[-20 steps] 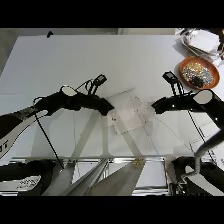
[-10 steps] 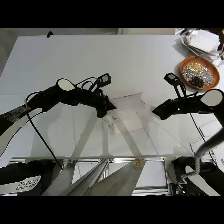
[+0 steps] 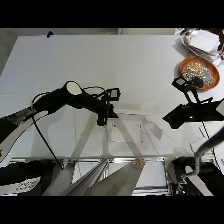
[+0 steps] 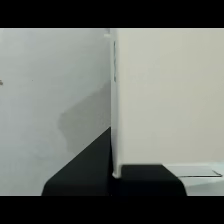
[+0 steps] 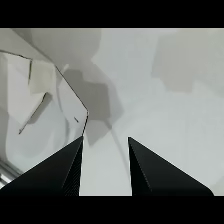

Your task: Fold the box and place the chain.

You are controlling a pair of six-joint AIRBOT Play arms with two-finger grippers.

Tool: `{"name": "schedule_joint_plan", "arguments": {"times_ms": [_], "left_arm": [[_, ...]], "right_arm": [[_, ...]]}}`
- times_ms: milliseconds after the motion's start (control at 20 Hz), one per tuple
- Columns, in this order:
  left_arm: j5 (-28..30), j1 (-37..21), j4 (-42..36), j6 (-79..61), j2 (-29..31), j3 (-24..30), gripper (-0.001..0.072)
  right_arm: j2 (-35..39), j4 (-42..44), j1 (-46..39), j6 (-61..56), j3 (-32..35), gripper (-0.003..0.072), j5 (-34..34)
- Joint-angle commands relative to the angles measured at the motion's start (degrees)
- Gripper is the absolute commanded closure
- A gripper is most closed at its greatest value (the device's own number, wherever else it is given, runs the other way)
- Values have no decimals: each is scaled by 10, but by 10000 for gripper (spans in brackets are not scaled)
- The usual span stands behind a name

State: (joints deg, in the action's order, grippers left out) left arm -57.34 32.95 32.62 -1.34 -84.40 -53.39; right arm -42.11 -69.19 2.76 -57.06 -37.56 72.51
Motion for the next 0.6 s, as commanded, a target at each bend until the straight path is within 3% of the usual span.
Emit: {"name": "schedule_joint_plan", "arguments": {"times_ms": [0,200,550], "left_arm": [[37,17,-1,-12,-26,-1,706],[80,17,-50,-12,-55,-1,705],[111,17,-50,-12,-66,-1,703]], "right_arm": [[8,-3,0,-4,0,364,10],[8,6,0,-3,0,364,8],[8,6,0,1,0,365,1]]}}
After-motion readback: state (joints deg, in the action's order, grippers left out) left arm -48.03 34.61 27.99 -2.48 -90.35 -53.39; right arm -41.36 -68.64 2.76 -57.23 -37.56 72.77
